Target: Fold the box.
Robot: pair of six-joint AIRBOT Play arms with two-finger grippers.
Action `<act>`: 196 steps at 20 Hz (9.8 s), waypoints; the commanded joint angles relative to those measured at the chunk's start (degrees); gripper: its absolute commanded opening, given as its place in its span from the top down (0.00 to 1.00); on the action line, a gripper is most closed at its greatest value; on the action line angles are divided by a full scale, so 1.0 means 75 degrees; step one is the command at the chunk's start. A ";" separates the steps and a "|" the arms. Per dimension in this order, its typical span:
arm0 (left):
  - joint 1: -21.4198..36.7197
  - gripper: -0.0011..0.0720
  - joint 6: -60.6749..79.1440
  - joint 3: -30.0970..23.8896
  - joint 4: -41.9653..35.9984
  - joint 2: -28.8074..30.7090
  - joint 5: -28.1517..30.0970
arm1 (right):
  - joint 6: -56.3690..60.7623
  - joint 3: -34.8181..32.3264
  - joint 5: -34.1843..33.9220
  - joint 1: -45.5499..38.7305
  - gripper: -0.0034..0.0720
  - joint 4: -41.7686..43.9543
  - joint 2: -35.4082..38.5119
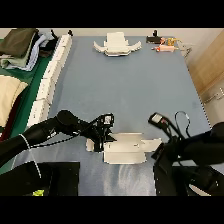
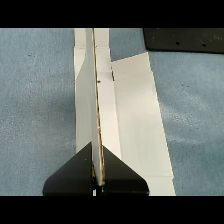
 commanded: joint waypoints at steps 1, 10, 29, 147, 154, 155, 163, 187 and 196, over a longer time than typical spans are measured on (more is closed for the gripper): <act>0.0000 0.97 0.0000 0.0003 0.0000 -0.0003 0.0003 | -0.1428 -0.0734 0.0717 0.1877 0.48 -0.0055 0.0297; 0.0000 0.97 0.0000 0.0006 0.0000 -0.0003 0.0003 | -0.2212 -0.1478 0.4255 0.3127 0.08 -0.2151 -0.1813; 0.0000 0.97 0.0000 0.0006 0.0000 -0.0003 0.0003 | 0.1309 -0.0968 0.3410 0.3133 0.09 -0.4182 -0.2154; 0.0000 0.97 0.0000 0.0006 0.0000 -0.0003 0.0003 | -1.0462 -0.1536 0.3754 -0.2637 0.05 0.2862 -0.3465; 0.0000 0.97 0.0003 0.0006 -0.0003 -0.0003 0.0391 | -1.0459 -0.1536 0.3692 -0.2634 0.24 0.2873 -0.3462; 0.0000 0.97 0.0003 0.0006 -0.0003 -0.0003 0.0396 | -1.0453 -0.1536 0.3687 -0.2637 0.24 0.2873 -0.3462; 0.0000 0.97 0.0000 0.0006 -0.0003 -0.0003 0.0379 | -1.0293 -0.1533 0.3687 -0.2637 0.24 0.2882 -0.3456; 0.0318 0.37 -0.4861 0.0006 0.2407 0.2008 -0.1297 | -1.0296 -0.1533 0.3689 -0.2637 0.24 0.2876 -0.3456; -0.0003 0.97 -0.7866 0.0006 0.1784 0.3077 -0.1839 | -1.0296 -0.1533 0.3689 -0.2637 0.24 0.2876 -0.3456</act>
